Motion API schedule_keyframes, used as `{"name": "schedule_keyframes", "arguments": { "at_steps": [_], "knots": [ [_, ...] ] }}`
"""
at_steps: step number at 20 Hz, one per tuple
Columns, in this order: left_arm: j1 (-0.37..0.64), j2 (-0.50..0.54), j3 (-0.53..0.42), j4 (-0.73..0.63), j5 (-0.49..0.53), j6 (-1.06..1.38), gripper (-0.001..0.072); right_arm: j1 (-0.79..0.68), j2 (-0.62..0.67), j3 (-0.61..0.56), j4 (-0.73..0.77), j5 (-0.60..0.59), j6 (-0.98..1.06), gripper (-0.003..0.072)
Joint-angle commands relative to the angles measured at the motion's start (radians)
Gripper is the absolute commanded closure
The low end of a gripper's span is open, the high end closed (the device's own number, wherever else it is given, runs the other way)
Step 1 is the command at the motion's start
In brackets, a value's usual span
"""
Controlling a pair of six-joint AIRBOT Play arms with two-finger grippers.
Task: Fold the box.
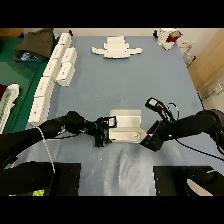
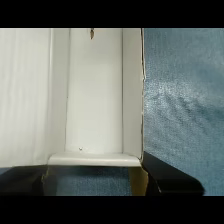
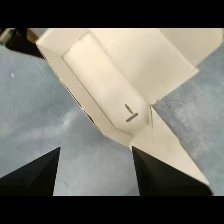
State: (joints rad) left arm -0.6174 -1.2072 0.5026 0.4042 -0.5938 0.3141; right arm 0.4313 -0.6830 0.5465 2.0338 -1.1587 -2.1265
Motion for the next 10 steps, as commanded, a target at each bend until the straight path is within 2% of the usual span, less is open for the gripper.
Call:
{"name": "schedule_keyframes", "arguments": {
  "at_steps": [1,7,10],
  "knots": [
    [0.001,0.0,0.001,0.0,0.0,0.0,0.0248,0.0,0.036,-0.047,-0.148,-0.006,-0.175,0.0008],
    [0.001,0.0,0.001,0.0,0.0,0.0,0.0248,0.001,-0.072,-0.076,-0.137,0.242,-0.529,0.0012],
    [0.001,0.0,0.001,0.0,0.0,0.0,0.0248,0.001,-0.127,-0.076,-0.116,0.309,-0.595,0.0018]
  ]
}}
